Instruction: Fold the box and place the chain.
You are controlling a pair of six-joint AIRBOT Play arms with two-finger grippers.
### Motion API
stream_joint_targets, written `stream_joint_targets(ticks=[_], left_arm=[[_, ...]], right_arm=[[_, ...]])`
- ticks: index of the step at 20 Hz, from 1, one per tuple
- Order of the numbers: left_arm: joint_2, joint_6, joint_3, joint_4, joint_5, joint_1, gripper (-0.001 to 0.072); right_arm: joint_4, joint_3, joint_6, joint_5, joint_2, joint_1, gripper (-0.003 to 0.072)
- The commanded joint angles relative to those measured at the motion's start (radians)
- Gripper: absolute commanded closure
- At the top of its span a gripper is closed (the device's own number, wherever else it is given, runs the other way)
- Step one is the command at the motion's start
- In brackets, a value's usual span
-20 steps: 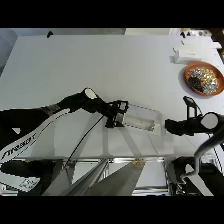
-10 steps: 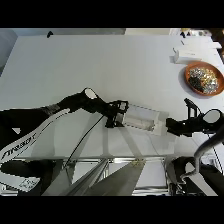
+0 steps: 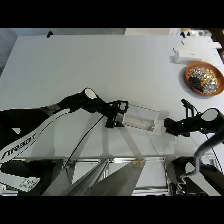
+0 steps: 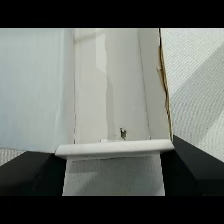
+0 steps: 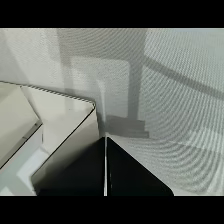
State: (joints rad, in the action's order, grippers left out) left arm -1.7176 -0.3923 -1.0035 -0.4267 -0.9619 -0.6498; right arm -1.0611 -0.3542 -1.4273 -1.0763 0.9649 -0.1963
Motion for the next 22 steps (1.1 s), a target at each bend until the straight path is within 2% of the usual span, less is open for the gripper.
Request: stream_joint_targets(ticks=[1,9,11,12,15,17,22], left_arm=[[0.001,0.000,0.000,0.000,0.000,0.000,0.0500],[0.001,0.000,0.000,0.000,0.000,0.000,0.0500],[0.001,0.000,0.000,0.000,0.000,0.000,0.0500],[0.000,0.000,0.000,0.000,0.000,0.000,0.0500],[0.001,0.000,0.000,0.000,0.000,0.000,0.0500],[0.001,0.000,0.000,0.000,0.000,0.000,0.0500],[0.001,0.000,0.000,0.000,0.000,0.000,0.0500]], right_arm=[[0.077,0.000,0.045,0.001,0.012,0.000,0.0666],[0.099,0.000,0.068,-0.014,0.005,0.000,0.0661],[0.141,0.000,0.103,-0.021,-0.014,0.000,0.0530],[0.160,0.000,0.111,-0.021,-0.027,0.000,0.0503],[0.179,0.000,0.128,-0.037,-0.068,0.000,0.0500],[0.179,-0.001,0.128,-0.043,-0.095,0.000,0.0456],[0.180,-0.001,0.128,-0.082,-0.159,0.000,0.0456]])
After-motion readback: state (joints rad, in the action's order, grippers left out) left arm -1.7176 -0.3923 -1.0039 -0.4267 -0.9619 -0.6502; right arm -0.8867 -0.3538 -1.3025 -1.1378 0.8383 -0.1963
